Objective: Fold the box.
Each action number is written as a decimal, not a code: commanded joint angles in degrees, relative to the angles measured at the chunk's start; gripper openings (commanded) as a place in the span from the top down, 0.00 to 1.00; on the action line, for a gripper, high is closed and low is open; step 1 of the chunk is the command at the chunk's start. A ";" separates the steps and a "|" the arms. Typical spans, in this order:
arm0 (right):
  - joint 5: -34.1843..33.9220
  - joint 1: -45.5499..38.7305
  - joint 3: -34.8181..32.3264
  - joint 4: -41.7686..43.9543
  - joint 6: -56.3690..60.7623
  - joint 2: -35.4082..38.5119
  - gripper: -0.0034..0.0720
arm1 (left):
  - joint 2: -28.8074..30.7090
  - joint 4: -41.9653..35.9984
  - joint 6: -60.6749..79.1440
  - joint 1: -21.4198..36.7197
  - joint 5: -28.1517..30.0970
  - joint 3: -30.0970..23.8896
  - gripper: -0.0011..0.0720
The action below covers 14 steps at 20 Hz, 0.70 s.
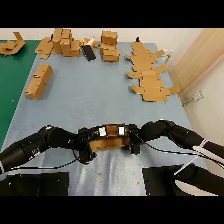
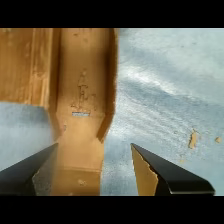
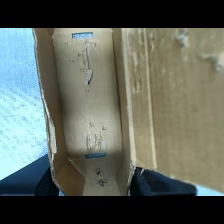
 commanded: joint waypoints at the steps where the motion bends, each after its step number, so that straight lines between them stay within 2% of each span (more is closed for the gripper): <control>1: 0.02 0.02 0.04 0.00 0.00 0.00 0.30 | -0.72 2.21 -3.93 1.44 1.84 0.07 0.02; 3: 0.02 0.02 0.04 -0.02 0.00 0.00 0.30 | -0.94 1.97 -3.91 1.49 2.80 0.55 0.02; 6: 0.02 0.02 0.04 0.00 0.00 0.00 0.30 | -1.66 1.33 -3.93 1.49 -0.26 2.27 0.02; 14: 0.02 0.02 0.04 -0.02 0.00 0.00 0.30 | -2.43 -0.48 -3.80 1.46 -0.90 2.58 0.02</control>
